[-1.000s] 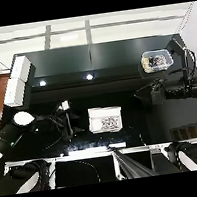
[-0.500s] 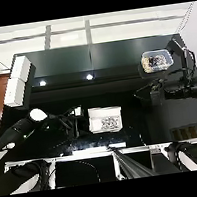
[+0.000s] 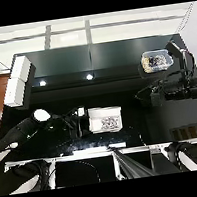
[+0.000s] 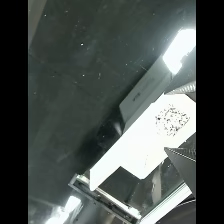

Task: Fold the box and place the chain.

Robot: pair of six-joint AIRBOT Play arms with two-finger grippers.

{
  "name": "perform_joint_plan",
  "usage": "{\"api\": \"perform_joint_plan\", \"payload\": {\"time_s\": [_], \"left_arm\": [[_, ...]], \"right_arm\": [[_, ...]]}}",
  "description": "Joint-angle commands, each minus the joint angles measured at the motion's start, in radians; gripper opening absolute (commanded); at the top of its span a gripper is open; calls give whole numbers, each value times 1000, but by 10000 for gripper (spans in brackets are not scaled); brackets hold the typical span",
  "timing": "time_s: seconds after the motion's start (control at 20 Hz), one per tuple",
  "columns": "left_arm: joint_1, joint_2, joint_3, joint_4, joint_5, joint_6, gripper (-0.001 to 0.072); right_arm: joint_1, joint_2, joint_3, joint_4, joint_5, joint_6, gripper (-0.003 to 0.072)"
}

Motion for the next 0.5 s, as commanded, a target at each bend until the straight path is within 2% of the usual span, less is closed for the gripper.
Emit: {"api": "perform_joint_plan", "payload": {"time_s": [0.0, 0.3, 0.45], "left_arm": [[-3, -1, 1, -4, 13, 1, 714], [-4, -1, 1, -12, 13, 24, 714], [-4, -1, 1, -77, 13, 48, 714]], "right_arm": [[0, 0, 0, -5, 2, 0, 377], [0, 0, 0, -5, 3, 0, 377], [0, 0, 0, -6, 3, 0, 376]]}}
